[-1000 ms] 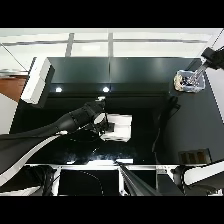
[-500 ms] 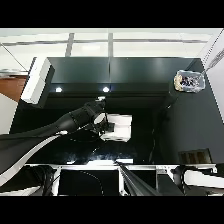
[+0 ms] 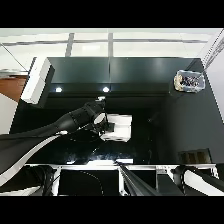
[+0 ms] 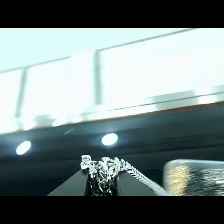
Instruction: Fold the box and place the chain.
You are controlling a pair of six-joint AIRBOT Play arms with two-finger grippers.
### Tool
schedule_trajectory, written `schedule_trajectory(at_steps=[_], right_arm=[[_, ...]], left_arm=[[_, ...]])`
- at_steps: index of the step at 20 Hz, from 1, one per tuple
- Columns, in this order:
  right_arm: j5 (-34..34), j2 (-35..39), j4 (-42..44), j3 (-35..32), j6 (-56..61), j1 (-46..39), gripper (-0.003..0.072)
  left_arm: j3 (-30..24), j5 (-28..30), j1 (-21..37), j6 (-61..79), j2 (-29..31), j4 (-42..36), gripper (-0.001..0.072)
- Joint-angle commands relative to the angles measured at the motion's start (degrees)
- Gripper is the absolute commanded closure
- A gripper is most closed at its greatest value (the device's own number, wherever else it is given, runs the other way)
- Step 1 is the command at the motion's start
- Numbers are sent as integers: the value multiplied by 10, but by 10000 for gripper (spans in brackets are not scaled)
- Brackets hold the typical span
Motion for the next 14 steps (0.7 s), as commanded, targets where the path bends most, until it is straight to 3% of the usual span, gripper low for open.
schedule_trajectory(at_steps=[1, 7, 9, 14], right_arm=[[126, 41, 42, -5, -16, 61, 649], [226, 86, 39, -139, -17, 256, 650], [216, 92, 40, -184, -17, 308, 650], [110, 91, 54, -252, -2, 408, 650]], left_arm=[[0, 1, 0, 0, 0, 0, 677], [0, 1, 0, 0, 0, 0, 678], [0, 1, 0, 0, 0, 0, 677], [0, -1, 0, 0, 0, 0, 677]])
